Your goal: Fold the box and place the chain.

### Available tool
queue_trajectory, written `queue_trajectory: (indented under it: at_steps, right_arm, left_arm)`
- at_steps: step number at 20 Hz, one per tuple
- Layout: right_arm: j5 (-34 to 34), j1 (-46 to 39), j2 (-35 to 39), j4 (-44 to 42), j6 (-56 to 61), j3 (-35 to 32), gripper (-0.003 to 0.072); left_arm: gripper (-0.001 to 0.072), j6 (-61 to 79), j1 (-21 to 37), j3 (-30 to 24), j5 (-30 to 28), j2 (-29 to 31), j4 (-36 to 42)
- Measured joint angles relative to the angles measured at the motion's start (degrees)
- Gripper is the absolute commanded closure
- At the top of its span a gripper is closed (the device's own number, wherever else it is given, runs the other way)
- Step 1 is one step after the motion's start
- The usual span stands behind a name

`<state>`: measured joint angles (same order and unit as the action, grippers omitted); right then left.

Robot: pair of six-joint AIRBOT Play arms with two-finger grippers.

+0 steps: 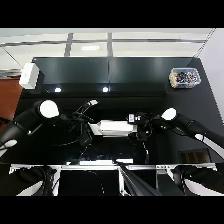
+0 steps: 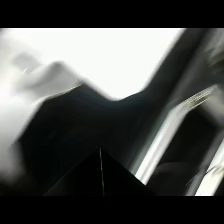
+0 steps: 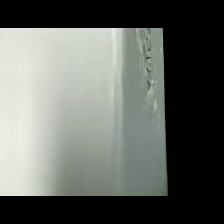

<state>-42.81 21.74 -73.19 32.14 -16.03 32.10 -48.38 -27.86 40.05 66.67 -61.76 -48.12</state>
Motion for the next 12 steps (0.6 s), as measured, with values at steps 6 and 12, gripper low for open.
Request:
queue_trajectory:
  at_steps: [6, 12]
  right_arm:
    - [0.00, 0.00, 0.00, -0.04, 0.00, 0.00, 0.0213]
    - [0.02, 0.00, 0.00, -0.07, 0.00, 0.00, 0.0214]
  left_arm:
    - [0.0684, 11.17, 0.13, -5.33, -24.83, 0.26, 21.92]
    - [0.0684, 14.08, 0.15, -0.96, -34.67, -6.34, 20.44]
